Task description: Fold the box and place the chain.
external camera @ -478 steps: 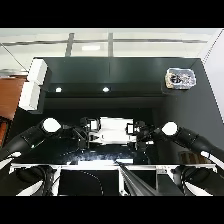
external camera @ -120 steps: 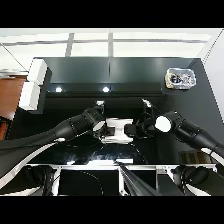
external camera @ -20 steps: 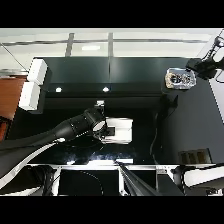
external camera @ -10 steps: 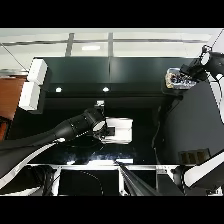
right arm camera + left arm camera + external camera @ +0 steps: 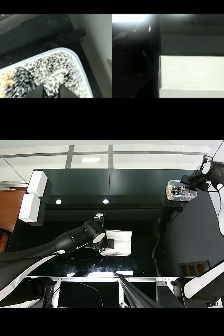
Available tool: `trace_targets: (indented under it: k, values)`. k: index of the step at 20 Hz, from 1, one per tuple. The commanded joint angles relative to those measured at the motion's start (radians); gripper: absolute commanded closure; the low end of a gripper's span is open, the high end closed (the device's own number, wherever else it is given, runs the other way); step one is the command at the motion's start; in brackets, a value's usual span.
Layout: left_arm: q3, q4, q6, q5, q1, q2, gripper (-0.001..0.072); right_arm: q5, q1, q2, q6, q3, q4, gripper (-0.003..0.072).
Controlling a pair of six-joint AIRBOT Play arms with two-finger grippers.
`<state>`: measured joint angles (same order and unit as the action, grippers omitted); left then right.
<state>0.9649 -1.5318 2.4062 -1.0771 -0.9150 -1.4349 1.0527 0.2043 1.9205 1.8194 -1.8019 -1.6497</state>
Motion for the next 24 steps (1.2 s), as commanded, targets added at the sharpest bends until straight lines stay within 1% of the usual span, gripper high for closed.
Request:
trace_targets:
  k: [1, 4, 6, 8, 10, 12, 15, 18, 20, 22, 23, 24]
  values:
    - [0.0, -0.001, 0.0, -0.002, 0.0, 0.0, 0.0679, 0.117, 0.0, -0.047, -0.066, -0.07, 0.004, 0.0638]
    - [0.0, -0.001, 0.0, -0.002, 0.0, 0.0, 0.0679, 0.159, 0.0, -0.152, -0.108, -0.082, 0.027, 0.0643]
    - [0.0, -0.001, -0.001, -0.001, 0.0, 0.0, 0.0679, 0.212, 0.0, -0.245, -0.221, -0.082, 0.106, 0.0642]
    - [0.0, -0.001, -0.001, -0.001, 0.0, 0.0, 0.0679, 0.2, 0.017, -0.344, -0.231, -0.082, 0.216, 0.0642]
    - [0.0, -0.001, -0.001, -0.002, 0.0, 0.0, 0.0679, 0.196, 0.034, -0.443, -0.242, -0.082, 0.267, 0.0642]
    - [0.0, 0.0, -0.001, -0.002, 0.0, 0.0, 0.0679, 0.196, 0.064, -0.533, -0.257, -0.082, 0.348, 0.0642]
    - [0.0, -0.001, -0.001, -0.002, 0.0, 0.0, 0.0679, 0.209, 0.09, -0.652, -0.28, -0.082, 0.471, 0.0642]
    - [0.0, -0.001, -0.001, -0.001, 0.0, 0.0, 0.0679, 0.248, 0.086, -0.757, -0.296, -0.075, 0.586, 0.0642]
    - [0.0, -0.001, 0.0, -0.001, 0.0, 0.0, 0.0679, 0.296, 0.086, -0.823, -0.307, -0.056, 0.622, 0.0642]
    - [0.0, -0.001, 0.0, -0.001, 0.0, 0.0, 0.0679, 0.334, 0.064, -0.892, -0.313, -0.022, 0.624, 0.0642]
    - [0.0, -0.001, -0.001, -0.001, 0.0, 0.0, 0.0679, 0.375, 0.041, -0.917, -0.33, -0.01, 0.625, 0.0642]
    - [0.0, -0.001, -0.001, -0.002, 0.0, 0.0, 0.068, 0.461, 0.006, -0.933, -0.363, -0.009, 0.626, 0.0642]
